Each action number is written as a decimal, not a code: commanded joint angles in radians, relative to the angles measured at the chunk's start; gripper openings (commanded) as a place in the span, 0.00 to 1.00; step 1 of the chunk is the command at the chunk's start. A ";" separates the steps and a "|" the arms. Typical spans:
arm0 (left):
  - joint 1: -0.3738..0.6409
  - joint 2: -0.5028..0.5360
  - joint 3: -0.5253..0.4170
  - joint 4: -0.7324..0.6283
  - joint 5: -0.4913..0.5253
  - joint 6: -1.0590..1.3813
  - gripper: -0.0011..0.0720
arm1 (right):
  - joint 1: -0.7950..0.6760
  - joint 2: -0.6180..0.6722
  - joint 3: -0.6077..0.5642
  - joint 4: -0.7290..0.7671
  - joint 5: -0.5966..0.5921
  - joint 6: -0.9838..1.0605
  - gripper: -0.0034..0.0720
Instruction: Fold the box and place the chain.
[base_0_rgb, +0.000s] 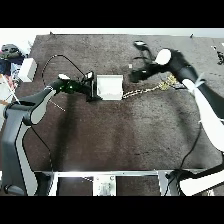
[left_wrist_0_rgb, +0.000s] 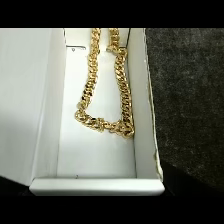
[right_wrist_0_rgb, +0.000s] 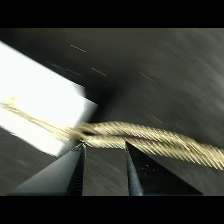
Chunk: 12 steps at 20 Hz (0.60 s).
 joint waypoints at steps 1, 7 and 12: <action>0.001 0.001 0.000 0.000 0.001 0.000 0.41 | -0.162 0.069 -0.173 0.074 -0.087 0.022 0.42; 0.001 0.001 0.000 0.000 0.000 0.000 0.41 | -0.306 0.059 -0.365 0.074 -0.340 0.190 0.42; 0.001 0.001 0.000 0.000 0.000 0.000 0.41 | -0.307 -0.013 -0.364 0.164 -0.449 0.211 0.42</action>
